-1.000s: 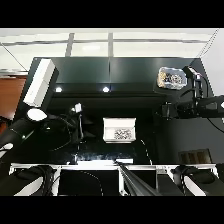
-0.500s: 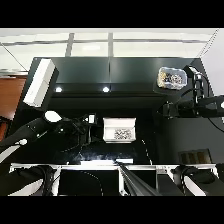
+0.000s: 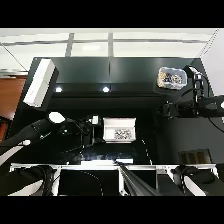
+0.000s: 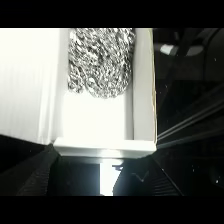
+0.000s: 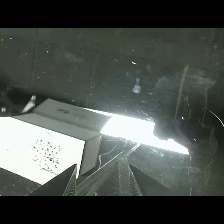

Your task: Fold the box and place the chain.

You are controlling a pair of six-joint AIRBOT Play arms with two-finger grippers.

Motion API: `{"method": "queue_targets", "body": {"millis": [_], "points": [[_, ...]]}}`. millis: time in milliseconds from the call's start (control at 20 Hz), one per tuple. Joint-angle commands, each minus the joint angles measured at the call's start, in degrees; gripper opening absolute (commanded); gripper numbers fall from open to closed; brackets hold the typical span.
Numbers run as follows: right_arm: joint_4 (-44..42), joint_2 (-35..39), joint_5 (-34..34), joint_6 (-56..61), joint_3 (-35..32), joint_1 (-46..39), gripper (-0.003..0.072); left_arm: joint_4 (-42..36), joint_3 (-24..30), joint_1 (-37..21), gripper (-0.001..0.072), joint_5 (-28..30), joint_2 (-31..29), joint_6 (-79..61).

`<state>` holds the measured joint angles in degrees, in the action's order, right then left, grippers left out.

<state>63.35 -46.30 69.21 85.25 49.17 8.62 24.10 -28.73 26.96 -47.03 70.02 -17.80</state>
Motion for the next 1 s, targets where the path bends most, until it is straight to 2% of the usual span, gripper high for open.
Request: {"method": "queue_targets", "body": {"millis": [0,600,800,950], "points": [[0.00,0.07,-0.04,0.02,-0.02,-0.04,0.0374,-2.51,-0.11,0.61,0.0710,0.44,0.11,0.02],[0.87,0.07,-0.04,0.00,-0.02,-0.04,0.0374,-0.66,-0.24,1.07,0.0708,0.50,0.22,0.28],[0.87,0.07,-0.92,0.00,-0.09,-0.04,0.0374,2.49,-0.33,4.50,0.0707,4.72,0.22,3.32],[0.92,0.07,-0.94,0.00,-0.15,-0.04,0.0374,3.50,-0.35,5.09,0.0708,4.79,0.22,3.50]]}}
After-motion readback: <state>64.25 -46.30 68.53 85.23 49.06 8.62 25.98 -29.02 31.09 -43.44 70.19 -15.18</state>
